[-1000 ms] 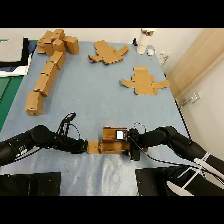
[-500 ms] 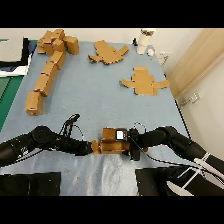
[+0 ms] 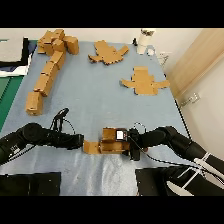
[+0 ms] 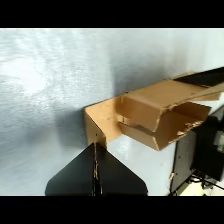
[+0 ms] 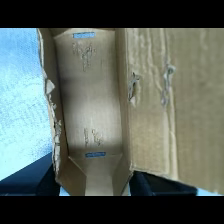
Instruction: Fold the box.
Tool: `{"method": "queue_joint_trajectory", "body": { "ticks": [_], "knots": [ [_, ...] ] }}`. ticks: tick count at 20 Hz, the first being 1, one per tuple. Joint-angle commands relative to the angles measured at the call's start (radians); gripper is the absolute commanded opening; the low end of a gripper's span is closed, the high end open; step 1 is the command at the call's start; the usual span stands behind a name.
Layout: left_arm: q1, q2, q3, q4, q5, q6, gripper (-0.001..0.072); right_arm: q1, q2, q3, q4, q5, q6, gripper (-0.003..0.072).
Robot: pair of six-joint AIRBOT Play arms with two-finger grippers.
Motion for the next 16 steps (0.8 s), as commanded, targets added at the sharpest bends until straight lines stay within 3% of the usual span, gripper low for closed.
{"method": "queue_joint_trajectory", "body": {
  "ticks": [1,10,16],
  "knots": [
    [0.018,-0.007,-0.001,0.066,-0.008,-0.055,0.0010,0.000,0.000,0.000,0.000,0.000,0.000,0.0515],
    [-0.125,-0.113,0.000,0.039,0.093,-0.082,0.0010,0.000,0.000,0.000,0.000,0.000,0.000,0.0515],
    [-0.129,-0.114,0.000,0.035,0.100,-0.082,0.0010,0.000,0.000,0.000,0.000,0.000,0.000,0.0515]
  ]
}}
